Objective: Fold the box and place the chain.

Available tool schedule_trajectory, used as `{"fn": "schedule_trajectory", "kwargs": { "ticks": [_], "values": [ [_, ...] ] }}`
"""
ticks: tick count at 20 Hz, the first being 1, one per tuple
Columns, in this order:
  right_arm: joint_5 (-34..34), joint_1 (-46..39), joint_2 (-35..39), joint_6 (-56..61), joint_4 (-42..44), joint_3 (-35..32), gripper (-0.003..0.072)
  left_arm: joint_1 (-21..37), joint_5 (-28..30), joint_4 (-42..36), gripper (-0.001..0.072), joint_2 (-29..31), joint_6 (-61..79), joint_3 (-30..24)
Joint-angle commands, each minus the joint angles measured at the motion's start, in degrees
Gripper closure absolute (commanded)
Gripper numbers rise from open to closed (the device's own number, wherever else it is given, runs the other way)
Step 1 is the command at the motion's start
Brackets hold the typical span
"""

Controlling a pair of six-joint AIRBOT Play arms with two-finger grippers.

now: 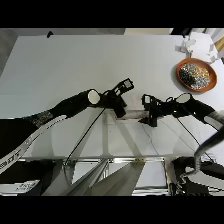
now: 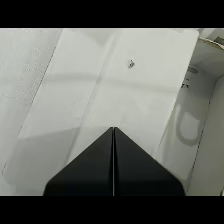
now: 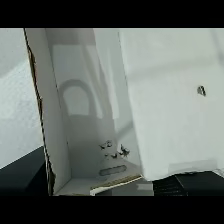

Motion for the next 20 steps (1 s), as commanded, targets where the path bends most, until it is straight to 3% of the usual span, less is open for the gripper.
{"fn": "schedule_trajectory", "kwargs": {
  "ticks": [1,8,12,15,20],
  "values": [
    [0.04,0.04,0.04,0.02,0.00,0.02,0.0287,0.90,-1.22,2.58,0.0708,3.04,-0.28,0.00],
    [0.07,0.02,0.04,0.02,0.00,0.00,0.0287,4.42,-16.15,23.85,0.0709,13.73,-11.67,0.00],
    [0.07,0.04,0.04,0.02,0.00,0.02,0.0287,4.37,-24.41,21.07,0.0708,13.92,-6.25,-1.27],
    [0.04,0.02,0.04,0.02,0.00,0.02,0.0287,4.35,-25.51,16.50,0.0708,13.16,2.95,-4.83],
    [0.04,0.04,0.04,0.02,0.00,0.02,0.0287,5.40,-24.96,17.27,0.0706,11.02,9.40,-9.55]
  ]
}}
